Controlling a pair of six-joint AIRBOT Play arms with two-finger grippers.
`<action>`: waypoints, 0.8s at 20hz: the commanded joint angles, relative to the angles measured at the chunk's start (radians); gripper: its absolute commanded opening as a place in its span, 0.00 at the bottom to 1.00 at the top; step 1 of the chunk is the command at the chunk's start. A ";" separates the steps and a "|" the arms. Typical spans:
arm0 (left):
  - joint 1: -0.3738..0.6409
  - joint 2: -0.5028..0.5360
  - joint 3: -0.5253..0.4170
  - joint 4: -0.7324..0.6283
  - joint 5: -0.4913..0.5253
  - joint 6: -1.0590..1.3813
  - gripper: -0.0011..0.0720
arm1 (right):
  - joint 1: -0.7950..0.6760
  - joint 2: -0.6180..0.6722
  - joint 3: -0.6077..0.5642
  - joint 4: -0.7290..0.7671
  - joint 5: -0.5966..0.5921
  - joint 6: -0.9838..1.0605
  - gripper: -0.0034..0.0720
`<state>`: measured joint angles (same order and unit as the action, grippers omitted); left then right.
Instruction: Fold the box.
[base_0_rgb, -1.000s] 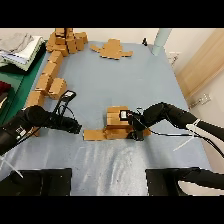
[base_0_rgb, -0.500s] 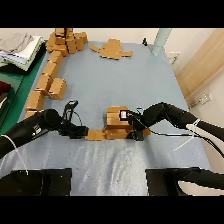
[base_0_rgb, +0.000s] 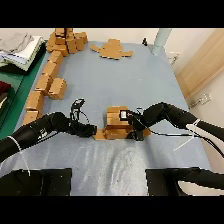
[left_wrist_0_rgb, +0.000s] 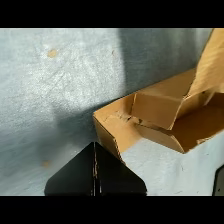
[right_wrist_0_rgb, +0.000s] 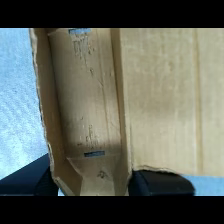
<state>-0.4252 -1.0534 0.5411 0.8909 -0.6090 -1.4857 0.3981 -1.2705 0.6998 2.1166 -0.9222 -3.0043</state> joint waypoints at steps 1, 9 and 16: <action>-0.005 0.000 0.000 -0.027 0.019 0.035 0.03 | 0.000 0.000 -0.001 0.000 0.000 0.000 0.72; -0.008 -0.037 -0.004 -0.046 -0.030 0.013 0.03 | 0.000 0.000 -0.001 0.000 0.000 0.000 0.72; -0.036 -0.052 0.046 -0.198 -0.025 0.139 0.03 | 0.000 0.000 -0.001 0.000 0.000 0.000 0.73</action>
<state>-0.4599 -1.1072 0.5598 0.7322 -0.6334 -1.3781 0.3981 -1.2705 0.6994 2.1166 -0.9222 -3.0043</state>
